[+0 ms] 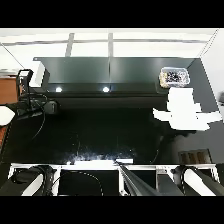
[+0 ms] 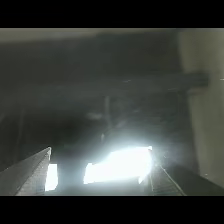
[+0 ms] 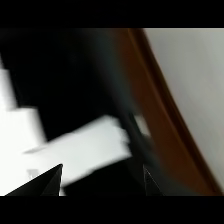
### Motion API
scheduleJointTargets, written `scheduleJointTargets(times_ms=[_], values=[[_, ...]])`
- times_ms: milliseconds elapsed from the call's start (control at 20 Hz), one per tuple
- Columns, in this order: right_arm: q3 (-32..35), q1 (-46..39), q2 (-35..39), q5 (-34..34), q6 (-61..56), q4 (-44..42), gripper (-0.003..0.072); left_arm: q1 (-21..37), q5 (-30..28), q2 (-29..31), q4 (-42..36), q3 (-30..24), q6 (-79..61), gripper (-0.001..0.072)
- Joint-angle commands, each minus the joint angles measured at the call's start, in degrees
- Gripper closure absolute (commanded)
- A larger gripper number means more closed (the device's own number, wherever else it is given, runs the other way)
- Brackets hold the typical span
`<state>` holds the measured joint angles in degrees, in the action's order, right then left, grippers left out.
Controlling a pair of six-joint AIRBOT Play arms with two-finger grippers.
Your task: Fold the box and place the chain.
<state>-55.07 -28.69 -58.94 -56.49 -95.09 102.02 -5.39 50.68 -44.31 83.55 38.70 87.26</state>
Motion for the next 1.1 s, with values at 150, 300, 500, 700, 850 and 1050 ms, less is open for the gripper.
scheduleJointTargets(times_ms=[150,300,500,700,850,1050], values=[[-3.3,-33.3,-10.1,-2.7,19.8,-38.7,0.0105,1.1,3.0,-2.7,1.5,3.1,2.2,0.0001],[-7.1,-36.1,-22.8,-19.3,36.0,-57.2,0.0107,1.1,0.5,-2.7,1.5,3.1,2.1,0.0001],[-18.8,-32.4,-36.1,-24.5,36.4,-55.3,0.0107,1.0,0.7,-2.7,1.4,3.1,2.1,0.0001],[-30.3,-27.3,-44.3,-26.2,33.9,-42.3,0.0107,1.1,1.0,-2.7,1.2,3.1,2.1,0.0001],[-33.7,-25.6,-48.5,-30.9,34.3,-42.1,0.0108,1.1,0.8,-2.8,1.2,3.1,2.1,0.0001],[-33.7,-24.6,-50.6,-34.8,36.9,-45.7,0.0128,1.1,0.8,-2.8,1.2,3.1,2.1,0.0001]])
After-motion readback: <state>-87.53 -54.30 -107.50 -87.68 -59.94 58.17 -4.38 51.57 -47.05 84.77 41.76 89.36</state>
